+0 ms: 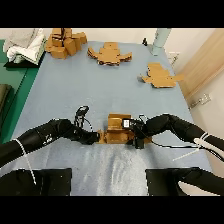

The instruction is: Fold the box.

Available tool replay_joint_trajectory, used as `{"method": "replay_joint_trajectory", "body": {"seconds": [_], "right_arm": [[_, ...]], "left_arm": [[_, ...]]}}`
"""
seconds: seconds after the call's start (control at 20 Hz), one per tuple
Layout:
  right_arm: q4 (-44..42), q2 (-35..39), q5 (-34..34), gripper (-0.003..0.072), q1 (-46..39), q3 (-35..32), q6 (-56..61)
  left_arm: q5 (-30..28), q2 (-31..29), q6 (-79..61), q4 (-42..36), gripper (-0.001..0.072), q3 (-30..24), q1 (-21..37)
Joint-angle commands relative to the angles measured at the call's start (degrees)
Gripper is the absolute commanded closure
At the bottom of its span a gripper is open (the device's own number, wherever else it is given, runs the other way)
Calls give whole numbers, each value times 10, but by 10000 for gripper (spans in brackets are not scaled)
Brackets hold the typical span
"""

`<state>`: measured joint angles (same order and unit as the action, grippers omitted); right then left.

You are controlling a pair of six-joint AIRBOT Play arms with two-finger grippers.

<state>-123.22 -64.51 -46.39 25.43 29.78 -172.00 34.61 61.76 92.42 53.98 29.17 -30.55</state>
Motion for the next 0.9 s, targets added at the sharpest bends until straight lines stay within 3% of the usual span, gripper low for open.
{"method": "replay_joint_trajectory", "body": {"seconds": [0.0,0.5,0.85], "right_arm": [[0,0,0,224,0,0,0],[0,0,0,224,0,0,0],[0,0,0,224,0,0,0]], "left_arm": [[1,2,0,1,701,0,-2],[41,-52,2,0,701,13,-2],[7,-61,-19,-46,699,12,-2]]}}
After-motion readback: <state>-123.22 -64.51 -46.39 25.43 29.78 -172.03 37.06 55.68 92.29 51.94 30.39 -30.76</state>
